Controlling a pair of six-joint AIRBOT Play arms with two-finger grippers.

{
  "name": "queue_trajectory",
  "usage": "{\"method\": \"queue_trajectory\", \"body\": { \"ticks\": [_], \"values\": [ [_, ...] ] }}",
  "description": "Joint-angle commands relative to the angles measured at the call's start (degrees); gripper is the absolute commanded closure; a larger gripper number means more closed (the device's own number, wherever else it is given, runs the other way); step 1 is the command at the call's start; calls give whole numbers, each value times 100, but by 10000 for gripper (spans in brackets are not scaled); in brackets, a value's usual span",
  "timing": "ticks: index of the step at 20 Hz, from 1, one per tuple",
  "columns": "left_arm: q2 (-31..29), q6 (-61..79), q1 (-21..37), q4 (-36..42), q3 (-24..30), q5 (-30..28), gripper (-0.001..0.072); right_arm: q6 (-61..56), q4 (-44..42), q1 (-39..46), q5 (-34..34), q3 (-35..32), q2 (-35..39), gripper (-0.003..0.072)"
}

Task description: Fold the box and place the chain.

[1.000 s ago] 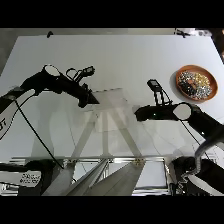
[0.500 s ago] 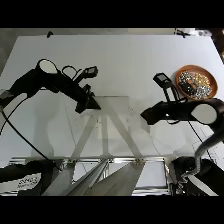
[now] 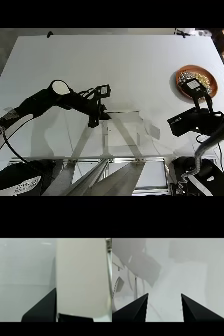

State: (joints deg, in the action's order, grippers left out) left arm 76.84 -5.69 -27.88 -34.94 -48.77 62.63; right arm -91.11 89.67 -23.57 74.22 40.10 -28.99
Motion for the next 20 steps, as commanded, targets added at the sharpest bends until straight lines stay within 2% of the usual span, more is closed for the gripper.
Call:
{"method": "queue_trajectory", "body": {
  "ticks": [1, 5, 12, 18, 20],
  "values": [
    [76, 295, -44, -415, 234, -811, 707, -179, 68, 2, -345, 7, 125, 222],
    [157, 780, -44, -356, 234, -1473, 707, -188, -280, 0, -498, 0, 48, 222],
    [560, 1237, -39, -284, 232, -1561, 706, -184, -400, 0, -566, -118, -170, 222],
    [575, 1233, -35, -286, 232, -1615, 703, -94, -444, 0, -706, -118, -175, 222],
    [575, 1231, -35, -286, 232, -1622, 698, 295, -514, 0, -667, -118, -175, 223]
  ]
}}
